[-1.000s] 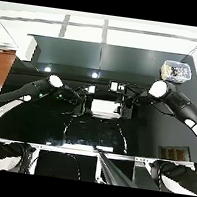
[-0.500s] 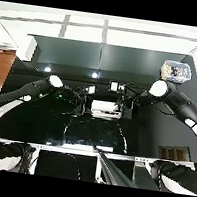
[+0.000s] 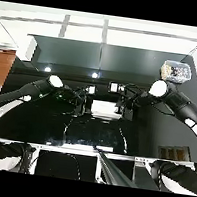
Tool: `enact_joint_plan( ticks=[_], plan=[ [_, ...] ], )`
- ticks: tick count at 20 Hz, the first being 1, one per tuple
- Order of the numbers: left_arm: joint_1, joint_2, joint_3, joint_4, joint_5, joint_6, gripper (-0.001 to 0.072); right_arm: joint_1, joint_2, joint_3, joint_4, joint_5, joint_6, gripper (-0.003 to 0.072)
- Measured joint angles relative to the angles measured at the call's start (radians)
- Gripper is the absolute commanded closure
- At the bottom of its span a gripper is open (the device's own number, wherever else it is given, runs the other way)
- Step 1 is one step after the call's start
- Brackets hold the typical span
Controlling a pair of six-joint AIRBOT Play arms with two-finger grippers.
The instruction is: Fold the box and place the chain.
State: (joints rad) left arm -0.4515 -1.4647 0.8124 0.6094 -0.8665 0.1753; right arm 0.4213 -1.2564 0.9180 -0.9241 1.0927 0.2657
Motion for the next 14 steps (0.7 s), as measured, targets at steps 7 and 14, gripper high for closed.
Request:
enact_joint_plan(
  ticks=[7, 14],
  plan=[
    [0.000, 0.000, 0.000, 0.000, 0.001, 0.000, 0.0358, 0.000, 0.000, -0.009, 0.001, 0.007, 0.017, 0.0402],
    [0.000, 0.000, 0.000, -0.001, 0.001, -0.002, 0.0358, -0.023, 0.046, 0.002, 0.012, 0.043, 0.224, 0.0674]
  ],
)
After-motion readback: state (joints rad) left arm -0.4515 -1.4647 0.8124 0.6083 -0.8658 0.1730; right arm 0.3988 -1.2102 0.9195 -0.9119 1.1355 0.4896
